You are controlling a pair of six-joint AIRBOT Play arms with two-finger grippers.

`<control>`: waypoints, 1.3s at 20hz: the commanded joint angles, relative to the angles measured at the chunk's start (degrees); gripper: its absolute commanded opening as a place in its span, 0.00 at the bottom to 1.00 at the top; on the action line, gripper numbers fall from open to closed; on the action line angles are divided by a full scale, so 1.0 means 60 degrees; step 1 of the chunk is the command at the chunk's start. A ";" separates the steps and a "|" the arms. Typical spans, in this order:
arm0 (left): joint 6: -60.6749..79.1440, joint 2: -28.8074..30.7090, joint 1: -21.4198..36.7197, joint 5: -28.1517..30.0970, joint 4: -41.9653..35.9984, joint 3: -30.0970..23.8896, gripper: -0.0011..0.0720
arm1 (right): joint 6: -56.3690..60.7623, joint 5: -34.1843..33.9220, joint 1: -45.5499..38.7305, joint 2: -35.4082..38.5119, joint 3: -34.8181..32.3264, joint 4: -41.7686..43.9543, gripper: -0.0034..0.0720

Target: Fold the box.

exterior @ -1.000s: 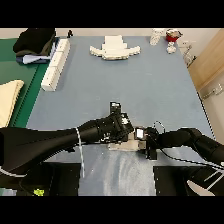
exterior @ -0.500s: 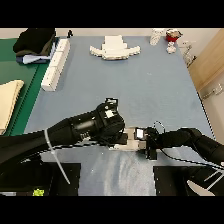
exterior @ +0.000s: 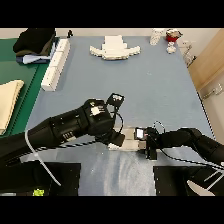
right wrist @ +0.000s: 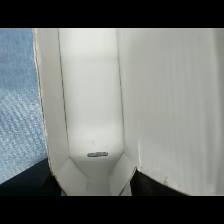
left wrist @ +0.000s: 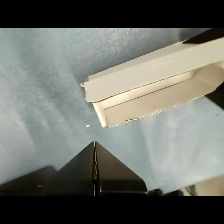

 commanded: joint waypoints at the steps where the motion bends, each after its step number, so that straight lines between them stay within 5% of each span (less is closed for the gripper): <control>1: 0.3468 0.0867 0.1224 0.0382 -0.1155 -0.0918 0.03 | 0.0004 0.0000 0.0007 0.0004 0.0007 0.0004 0.72; 6: 1.1468 0.2849 0.3701 0.1300 -0.3005 -0.3126 0.04 | 0.0004 0.0000 0.0007 0.0004 0.0007 0.0004 0.72; 7: 1.2761 0.3107 0.4175 0.1428 -0.3683 -0.3468 0.23 | 0.0004 0.0000 0.0007 0.0004 0.0007 0.0004 0.72; 8: 1.3570 0.3246 0.4572 0.1679 -0.4320 -0.3781 0.81 | 0.0004 0.0000 0.0007 0.0007 0.0007 0.0004 0.72; 9: 1.4338 0.3289 0.4976 0.2025 -0.5023 -0.4131 0.97 | 0.0004 0.0000 0.0007 0.0007 0.0007 0.0004 0.72; 18: 2.1919 0.1712 0.5748 0.5464 -0.8535 -0.6273 0.97 | 0.0004 0.0000 0.0007 0.0004 0.0007 0.0004 0.72; 26: 2.3711 0.0532 0.5745 0.5519 -1.0455 -0.6277 0.97 | 0.0004 0.0000 0.0007 0.0007 0.0007 0.0004 0.72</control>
